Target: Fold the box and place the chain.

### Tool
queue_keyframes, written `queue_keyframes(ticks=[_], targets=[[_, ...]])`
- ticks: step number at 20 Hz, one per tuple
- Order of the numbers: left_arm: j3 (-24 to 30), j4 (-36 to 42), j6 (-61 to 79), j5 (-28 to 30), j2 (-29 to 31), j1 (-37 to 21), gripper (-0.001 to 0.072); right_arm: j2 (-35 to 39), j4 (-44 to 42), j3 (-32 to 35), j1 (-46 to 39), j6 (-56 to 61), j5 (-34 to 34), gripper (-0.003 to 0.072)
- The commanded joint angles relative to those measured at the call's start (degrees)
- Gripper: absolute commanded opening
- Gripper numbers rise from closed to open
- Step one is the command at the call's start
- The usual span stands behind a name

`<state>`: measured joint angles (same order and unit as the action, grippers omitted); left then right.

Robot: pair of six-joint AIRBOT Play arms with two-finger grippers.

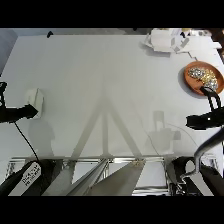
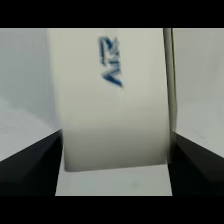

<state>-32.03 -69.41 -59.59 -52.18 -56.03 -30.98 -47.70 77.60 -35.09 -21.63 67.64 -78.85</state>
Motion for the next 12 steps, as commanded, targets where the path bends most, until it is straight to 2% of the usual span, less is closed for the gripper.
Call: queue_keyframes(ticks=[1,6,12], targets=[[0.02,-0.09,-0.04,-0.98,1.25,0.02,0.0702,-0.04,-0.02,-0.07,-0.04,0.02,-0.02,0.0016],[0.02,-0.13,-0.04,-0.98,10.12,0.24,0.0701,-0.04,-0.02,-0.07,-0.04,0.02,-0.02,0.0016],[0.02,-2.54,-0.04,-1.05,20.37,4.02,0.0698,-0.04,-0.02,-0.07,-0.04,0.02,-0.02,0.0016]])
